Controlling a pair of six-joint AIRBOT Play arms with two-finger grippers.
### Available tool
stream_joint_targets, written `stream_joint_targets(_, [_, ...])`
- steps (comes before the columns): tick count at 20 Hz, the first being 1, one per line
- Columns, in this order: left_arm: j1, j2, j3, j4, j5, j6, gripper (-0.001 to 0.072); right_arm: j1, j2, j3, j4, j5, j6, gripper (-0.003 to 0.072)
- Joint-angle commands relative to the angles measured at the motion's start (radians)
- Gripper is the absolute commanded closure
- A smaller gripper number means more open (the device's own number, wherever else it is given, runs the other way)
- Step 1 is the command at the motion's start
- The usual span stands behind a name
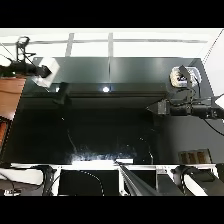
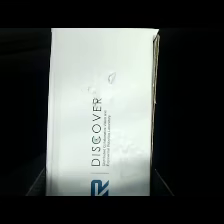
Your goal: Fold the box and place the chain.
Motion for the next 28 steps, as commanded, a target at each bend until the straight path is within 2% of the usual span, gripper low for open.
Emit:
stream_joint_targets(1, [0.079, -0.204, 0.285, 0.205, -0.051, -0.130, 0.0316, 0.000, 0.001, 0.000, 0.001, 0.007, 0.017, 0.0648])
stream_joint_targets(4, [0.081, -0.319, 0.391, 0.169, -0.058, -0.191, 0.0315, 0.000, 0.001, 0.000, 0.000, 0.006, 0.018, 0.0648])
stream_joint_targets(6, [0.066, -0.372, 0.421, 0.169, -0.074, -0.191, 0.0311, 0.000, 0.001, 0.000, 0.000, 0.007, 0.025, 0.0648])
stream_joint_targets(7, [0.056, -0.386, 0.421, 0.185, -0.069, -0.192, 0.0286, 0.000, 0.001, 0.000, 0.000, 0.009, 0.027, 0.0648])
stream_joint_targets(9, [0.046, -0.392, 0.422, 0.225, -0.053, -0.232, -0.0002, 0.000, 0.001, 0.000, 0.000, 0.019, 0.030, 0.0648])
stream_joint_targets(11, [0.042, -0.388, 0.481, 0.291, -0.098, -0.344, -0.0002, 0.000, 0.001, 0.000, 0.000, 0.032, 0.030, 0.0648])
stream_joint_targets(14, [0.042, -0.344, 0.629, 0.296, -0.294, -0.348, -0.0002, 0.000, 0.001, 0.000, 0.000, 0.040, 0.029, 0.0648])
stream_joint_targets(17, [0.042, -0.183, 0.593, 0.224, -0.416, -0.357, 0.0001, 0.000, 0.001, 0.001, 0.000, -0.002, 0.001, 0.0647])
stream_joint_targets(18, [0.042, -0.132, 0.560, 0.207, -0.465, -0.391, 0.0015, -0.003, 0.001, 0.003, -0.002, -0.006, -0.027, 0.0647])
stream_joint_targets(19, [0.042, -0.082, 0.519, 0.198, -0.528, -0.455, 0.0230, -0.013, 0.001, 0.014, -0.019, -0.003, -0.036, 0.0648])
stream_joint_targets(20, [0.040, -0.044, 0.480, 0.182, -0.606, -0.508, 0.0566, -0.029, 0.001, 0.034, -0.050, 0.005, -0.031, 0.0648])
stream_joint_targets(21, [0.032, -0.003, 0.428, 0.143, -0.682, -0.510, 0.0680, -0.050, 0.003, 0.059, -0.090, 0.021, -0.011, 0.0648])
stream_joint_targets(22, [0.014, 0.046, 0.358, 0.100, -0.704, -0.491, 0.0680, -0.068, 0.010, 0.076, -0.127, 0.037, 0.012, 0.0648])
stream_joint_targets(23, [-0.019, 0.121, 0.257, 0.070, -0.679, -0.468, 0.0680, -0.084, 0.027, 0.080, -0.169, 0.038, 0.034, 0.0648])
stream_joint_targets(25, [-0.114, 0.325, -0.010, 0.063, -0.488, -0.451, 0.0680, -0.101, 0.079, 0.077, -0.314, 0.005, 0.112, 0.0648])
stream_joint_targets(28, [-0.278, 0.683, -0.497, 0.073, -0.122, -0.417, 0.0679, -0.100, 0.187, 0.000, -0.456, -0.166, 0.168, 0.0648])
